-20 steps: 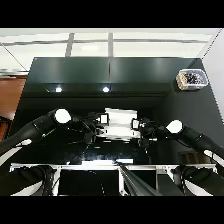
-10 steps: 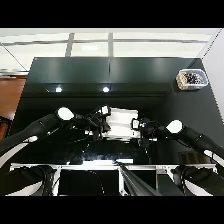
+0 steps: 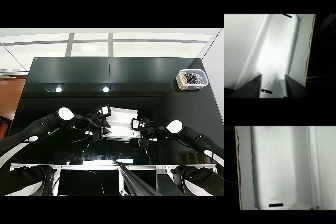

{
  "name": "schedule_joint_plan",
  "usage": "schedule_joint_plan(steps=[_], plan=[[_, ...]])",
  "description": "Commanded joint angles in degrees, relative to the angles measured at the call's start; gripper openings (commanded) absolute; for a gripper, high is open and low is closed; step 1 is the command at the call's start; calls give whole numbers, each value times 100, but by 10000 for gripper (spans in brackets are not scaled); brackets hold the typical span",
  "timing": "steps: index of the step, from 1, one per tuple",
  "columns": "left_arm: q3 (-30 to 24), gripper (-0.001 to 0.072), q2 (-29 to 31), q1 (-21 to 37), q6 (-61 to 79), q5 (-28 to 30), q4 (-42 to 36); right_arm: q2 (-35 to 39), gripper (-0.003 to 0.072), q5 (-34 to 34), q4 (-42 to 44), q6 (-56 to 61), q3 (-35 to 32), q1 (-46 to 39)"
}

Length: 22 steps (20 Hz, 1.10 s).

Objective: Fold the box and place the chain.

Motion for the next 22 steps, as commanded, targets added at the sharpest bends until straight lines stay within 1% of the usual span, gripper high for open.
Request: schedule_joint_plan(steps=[1, 2, 4, 5, 6, 8, 9, 11, 12, 14, 15, 16, 17, 19, 20, 22], plan=[[2, 482, -4, 0, 2, -11, 118, -2, 96, 0, 2, 2, 0, 7], [2, 484, -4, 0, 2, -13, 118, -2, 96, 0, 2, 2, -2, 7], [4, 266, 2, 2, 2, -13, 118, -2, 96, 0, 2, 2, -2, 7], [4, 197, 15, 2, 0, -17, 120, -2, 96, 0, 2, 2, -2, 7], [9, 32, 74, 15, 7, -50, 166, -2, 96, 0, 2, 2, -2, 7], [9, 27, 376, 103, -275, -55, 431, -2, 96, 0, 2, 2, 0, 7], [9, 27, 595, 195, -693, -50, 649, -2, 96, 0, 2, 2, -2, 7], [9, 27, 1154, 525, -2208, -149, 1480, -2, 96, 0, 2, 2, -2, 7], [9, 28, 1416, 745, -2927, -358, 1937, -2, 96, 0, 2, 2, -2, 7], [7, 28, 1878, 1307, -3856, -1019, 2798, -2, 96, 0, 2, 2, -2, 7], [-9, 28, 2044, 1633, -4319, -1270, 3123, -2, 96, 0, 2, 0, -2, 7], [-44, 28, 2138, 1958, -4865, -1377, 3329, -2, 96, 0, 2, 2, -2, 7], [-101, 28, 2173, 2288, -5600, -1386, 3453, -2, 96, 0, 2, 2, -2, 7], [-332, 29, 2111, 2975, -7189, -1298, 3416, -2, 96, 0, 2, 2, -2, 7], [-520, 30, 2015, 3265, -7538, -1394, 3110, -2, 96, 0, 2, 2, -2, 7], [-841, 29, 1565, 3659, -7088, -1945, 2232, -2, 96, 0, 2, 0, -2, 7]])
